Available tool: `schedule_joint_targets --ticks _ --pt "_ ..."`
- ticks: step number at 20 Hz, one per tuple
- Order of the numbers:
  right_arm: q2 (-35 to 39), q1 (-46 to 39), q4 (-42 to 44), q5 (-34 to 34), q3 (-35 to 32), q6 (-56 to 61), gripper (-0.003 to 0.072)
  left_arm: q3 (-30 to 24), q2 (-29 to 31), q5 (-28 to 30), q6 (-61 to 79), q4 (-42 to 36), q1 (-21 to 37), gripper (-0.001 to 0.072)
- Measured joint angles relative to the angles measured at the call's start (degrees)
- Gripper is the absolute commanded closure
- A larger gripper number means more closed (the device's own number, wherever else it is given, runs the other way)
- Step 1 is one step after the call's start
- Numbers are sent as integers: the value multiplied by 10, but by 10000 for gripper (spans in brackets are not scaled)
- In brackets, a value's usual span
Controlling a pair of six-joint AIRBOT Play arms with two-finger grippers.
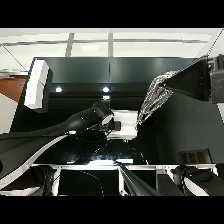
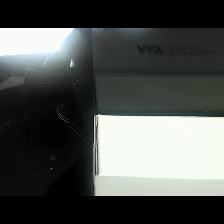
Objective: Fold the box and place the chain.
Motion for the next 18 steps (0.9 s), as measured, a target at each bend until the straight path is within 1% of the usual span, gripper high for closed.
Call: schedule_joint_targets --ticks 5,8,10,13,18 --pt "-1 2 8 -11 -2 -1 648 0 0 0 0 0 0 681" --pt "-2 18 9 -20 -23 -1 647 0 0 0 0 0 0 681" --pt "-2 36 0 -33 -47 -1 647 0 0 0 0 0 0 681" --pt "-2 57 -47 -47 -91 -1 647 0 0 0 0 0 0 681" --pt "-2 82 -88 -83 -191 3 647 0 0 0 0 0 0 681"
